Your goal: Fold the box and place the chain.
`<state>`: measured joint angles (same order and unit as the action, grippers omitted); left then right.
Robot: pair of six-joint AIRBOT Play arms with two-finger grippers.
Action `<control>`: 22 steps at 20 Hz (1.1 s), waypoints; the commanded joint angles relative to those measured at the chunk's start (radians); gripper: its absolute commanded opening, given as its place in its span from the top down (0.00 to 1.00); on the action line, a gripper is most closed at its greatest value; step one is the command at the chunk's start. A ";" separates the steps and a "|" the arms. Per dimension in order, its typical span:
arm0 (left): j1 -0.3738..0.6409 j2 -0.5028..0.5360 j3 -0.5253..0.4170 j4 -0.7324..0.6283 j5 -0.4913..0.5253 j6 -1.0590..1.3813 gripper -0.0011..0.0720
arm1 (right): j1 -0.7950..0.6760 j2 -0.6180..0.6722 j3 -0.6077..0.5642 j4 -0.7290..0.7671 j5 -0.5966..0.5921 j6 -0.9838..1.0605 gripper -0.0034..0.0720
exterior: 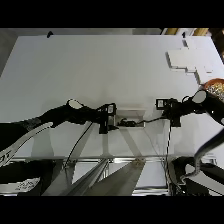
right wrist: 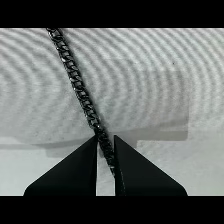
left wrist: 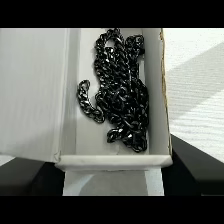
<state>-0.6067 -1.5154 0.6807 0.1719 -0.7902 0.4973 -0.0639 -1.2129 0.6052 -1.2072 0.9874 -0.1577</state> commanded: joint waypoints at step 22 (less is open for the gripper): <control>0.001 0.000 0.001 0.000 0.000 0.000 0.84 | 0.206 0.194 -0.001 0.318 0.097 -0.002 0.93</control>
<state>-0.6067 -1.5154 0.6807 0.1719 -0.7902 0.4973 0.0757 -1.0801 0.6033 -1.0542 1.0878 -0.1596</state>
